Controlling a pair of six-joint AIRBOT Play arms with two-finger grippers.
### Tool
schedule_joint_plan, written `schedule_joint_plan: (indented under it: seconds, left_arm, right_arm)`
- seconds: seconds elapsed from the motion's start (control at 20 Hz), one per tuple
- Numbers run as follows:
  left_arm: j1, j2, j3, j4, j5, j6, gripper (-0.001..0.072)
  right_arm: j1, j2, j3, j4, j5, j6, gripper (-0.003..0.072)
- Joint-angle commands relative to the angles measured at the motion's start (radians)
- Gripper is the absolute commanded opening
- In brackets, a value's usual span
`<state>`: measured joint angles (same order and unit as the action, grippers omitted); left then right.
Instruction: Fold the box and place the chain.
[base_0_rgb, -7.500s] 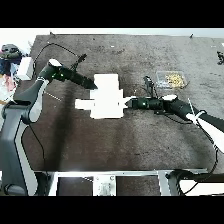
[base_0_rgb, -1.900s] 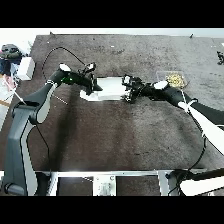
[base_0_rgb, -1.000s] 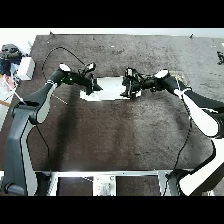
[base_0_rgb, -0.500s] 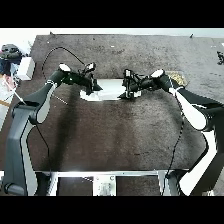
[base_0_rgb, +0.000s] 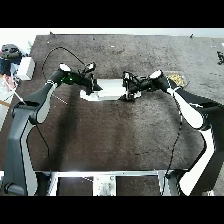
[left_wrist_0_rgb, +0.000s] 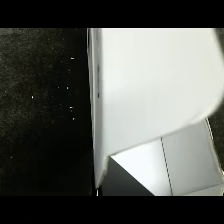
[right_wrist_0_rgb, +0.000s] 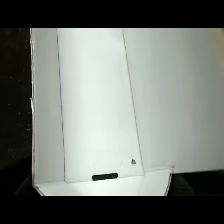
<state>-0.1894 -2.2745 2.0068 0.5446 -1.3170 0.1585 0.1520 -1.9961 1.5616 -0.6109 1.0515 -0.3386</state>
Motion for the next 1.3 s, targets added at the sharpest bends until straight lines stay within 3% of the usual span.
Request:
schedule_joint_plan:
  seconds: [0.0,0.25,0.7,0.85,1.0,1.05,1.25]
  left_arm:
    - [0.000,-0.001,0.000,0.000,0.000,0.000,0.0013]
    - [0.000,-0.001,0.000,0.000,0.000,0.000,0.0012]
    - [0.000,-0.001,0.000,0.000,0.000,0.000,0.0013]
    - [0.000,-0.001,0.000,0.000,0.000,0.000,0.0012]
    - [0.000,-0.001,0.000,0.000,0.000,0.000,0.0012]
    - [0.000,-0.001,0.000,0.000,0.000,0.000,0.0012]
    - [0.000,-0.001,0.000,0.000,0.000,0.000,0.0013]
  right_arm:
    - [0.000,-0.006,0.010,-0.017,0.005,-0.008,0.0661]
    - [-0.001,-0.069,0.112,-0.009,0.093,0.030,0.0661]
    - [-0.002,-0.092,0.119,-0.010,0.108,0.048,0.0649]
    - [-0.002,-0.092,0.119,-0.009,0.108,0.048,0.0610]
    - [-0.004,-0.092,0.119,-0.006,0.109,0.048,0.0625]
    - [-0.006,-0.092,0.119,-0.002,0.109,0.048,0.0684]
    - [-0.008,-0.092,0.118,0.016,0.113,0.048,0.0683]
